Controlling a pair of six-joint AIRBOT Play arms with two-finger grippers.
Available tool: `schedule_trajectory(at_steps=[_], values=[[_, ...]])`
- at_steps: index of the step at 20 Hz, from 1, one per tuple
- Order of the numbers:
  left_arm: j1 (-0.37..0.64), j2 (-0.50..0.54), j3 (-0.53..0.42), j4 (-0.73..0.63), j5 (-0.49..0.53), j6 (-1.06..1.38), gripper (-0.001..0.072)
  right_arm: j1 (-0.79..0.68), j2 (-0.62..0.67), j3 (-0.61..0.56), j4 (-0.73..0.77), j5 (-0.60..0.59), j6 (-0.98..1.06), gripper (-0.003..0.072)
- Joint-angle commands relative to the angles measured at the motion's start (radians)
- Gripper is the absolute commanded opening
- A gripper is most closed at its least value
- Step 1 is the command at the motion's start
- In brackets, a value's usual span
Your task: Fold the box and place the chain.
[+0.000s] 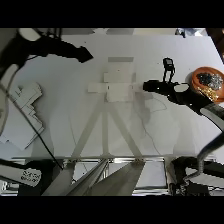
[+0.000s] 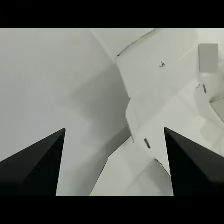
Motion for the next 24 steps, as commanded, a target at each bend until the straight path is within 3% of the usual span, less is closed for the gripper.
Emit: schedule_trajectory(at_steps=[1,4,11,19,24], values=[[-0.063,-0.172,0.145,-0.004,-0.077,0.023,0.0701,0.001,0.000,0.000,0.000,0.000,0.000,0.0009],[-0.116,-0.235,0.196,-0.003,-0.074,0.058,0.0701,0.001,0.000,0.000,0.000,0.000,0.000,0.0009],[-0.183,-0.294,0.196,0.084,-0.022,0.021,0.0701,0.001,0.000,0.000,0.000,0.000,0.000,0.0009],[-0.184,-0.308,0.196,0.044,-0.026,0.028,0.0694,0.001,0.000,0.000,0.000,0.000,0.000,0.0009],[-0.184,-0.308,0.196,-0.033,-0.056,0.090,0.0631,0.001,0.000,0.000,0.000,0.000,0.000,0.0009]])
